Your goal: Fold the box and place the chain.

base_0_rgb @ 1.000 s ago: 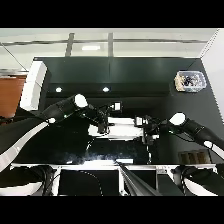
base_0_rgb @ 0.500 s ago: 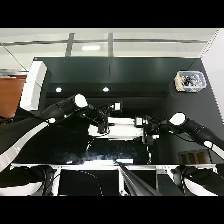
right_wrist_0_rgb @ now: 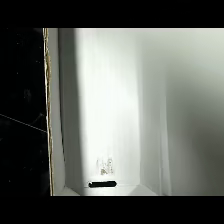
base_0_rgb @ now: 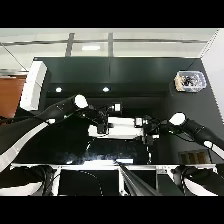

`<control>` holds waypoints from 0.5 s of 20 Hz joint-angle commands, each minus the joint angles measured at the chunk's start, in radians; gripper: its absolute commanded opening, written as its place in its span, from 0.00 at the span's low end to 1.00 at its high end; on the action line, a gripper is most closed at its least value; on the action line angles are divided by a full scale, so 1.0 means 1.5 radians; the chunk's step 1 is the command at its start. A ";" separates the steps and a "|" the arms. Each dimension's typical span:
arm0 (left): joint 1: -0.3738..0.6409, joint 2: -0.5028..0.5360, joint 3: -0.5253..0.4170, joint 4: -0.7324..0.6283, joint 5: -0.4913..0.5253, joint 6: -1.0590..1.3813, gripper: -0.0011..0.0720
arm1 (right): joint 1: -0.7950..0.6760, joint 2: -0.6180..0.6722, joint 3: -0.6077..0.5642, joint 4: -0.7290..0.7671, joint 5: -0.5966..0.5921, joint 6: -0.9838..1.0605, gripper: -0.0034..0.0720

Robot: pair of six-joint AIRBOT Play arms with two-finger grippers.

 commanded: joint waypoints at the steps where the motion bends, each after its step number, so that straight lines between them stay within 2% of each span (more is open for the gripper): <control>1: 0.007 0.036 0.001 0.036 -0.022 -0.066 0.75 | 0.000 0.001 -0.001 -0.006 -0.001 -0.001 0.31; 2: 0.012 0.056 0.001 0.069 -0.032 -0.098 0.79 | 0.000 0.001 -0.001 -0.006 -0.001 -0.001 0.31; 4: 0.022 0.100 0.001 0.146 -0.069 -0.184 0.79 | 0.000 0.001 -0.001 -0.006 -0.001 -0.001 0.31; 6: 0.029 0.142 0.001 0.217 -0.127 -0.293 0.78 | 0.000 0.001 -0.001 -0.006 -0.001 -0.001 0.31; 7: 0.030 0.159 0.001 0.244 -0.160 -0.354 0.74 | 0.000 0.001 -0.001 -0.006 -0.001 -0.001 0.31; 8: 0.030 0.172 0.001 0.261 -0.192 -0.408 0.55 | 0.000 0.001 -0.001 -0.006 -0.001 -0.001 0.31; 10: 0.029 0.183 0.001 0.258 -0.255 -0.478 0.04 | 0.000 0.001 -0.001 -0.006 -0.001 -0.001 0.31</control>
